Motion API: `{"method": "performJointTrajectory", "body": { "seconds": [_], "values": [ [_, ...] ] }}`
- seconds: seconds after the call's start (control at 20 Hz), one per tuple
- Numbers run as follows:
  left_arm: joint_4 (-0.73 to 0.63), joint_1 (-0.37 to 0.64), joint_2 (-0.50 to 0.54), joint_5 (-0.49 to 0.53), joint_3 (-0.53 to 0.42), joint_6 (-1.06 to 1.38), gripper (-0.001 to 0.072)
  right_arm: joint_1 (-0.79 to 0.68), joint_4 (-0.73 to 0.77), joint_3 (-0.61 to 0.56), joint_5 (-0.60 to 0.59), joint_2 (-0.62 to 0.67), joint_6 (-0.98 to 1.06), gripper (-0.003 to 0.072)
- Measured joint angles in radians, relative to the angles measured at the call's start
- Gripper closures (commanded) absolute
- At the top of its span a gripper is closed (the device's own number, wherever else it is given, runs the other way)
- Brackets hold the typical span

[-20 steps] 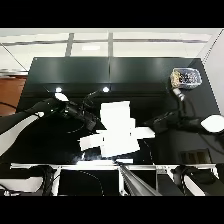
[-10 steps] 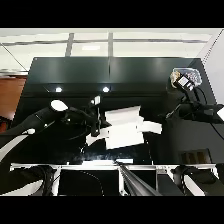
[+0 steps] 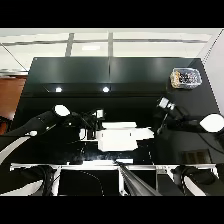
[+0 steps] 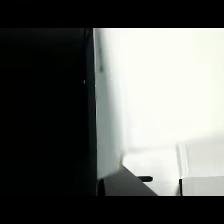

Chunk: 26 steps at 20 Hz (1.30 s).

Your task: Fold the box and place the chain.

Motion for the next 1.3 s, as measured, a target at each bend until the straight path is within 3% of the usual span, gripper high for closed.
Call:
{"method": "performJointTrajectory", "body": {
  "seconds": [0.4,0.75,1.3],
  "values": [
    [0.131,-0.001,-0.005,0.016,0.0,-0.051,0.0683,0.258,-0.017,-0.083,-0.167,-0.071,-0.049,0.001],
    [0.171,-0.004,-0.009,0.018,0.0,-0.06,0.0683,0.39,-0.079,-0.09,-0.175,-0.156,-0.062,0.0009],
    [0.182,-0.004,-0.009,0.003,0.004,-0.063,0.0683,0.508,0.025,-0.09,-0.184,-0.195,-0.075,0.0009]
  ]
}}
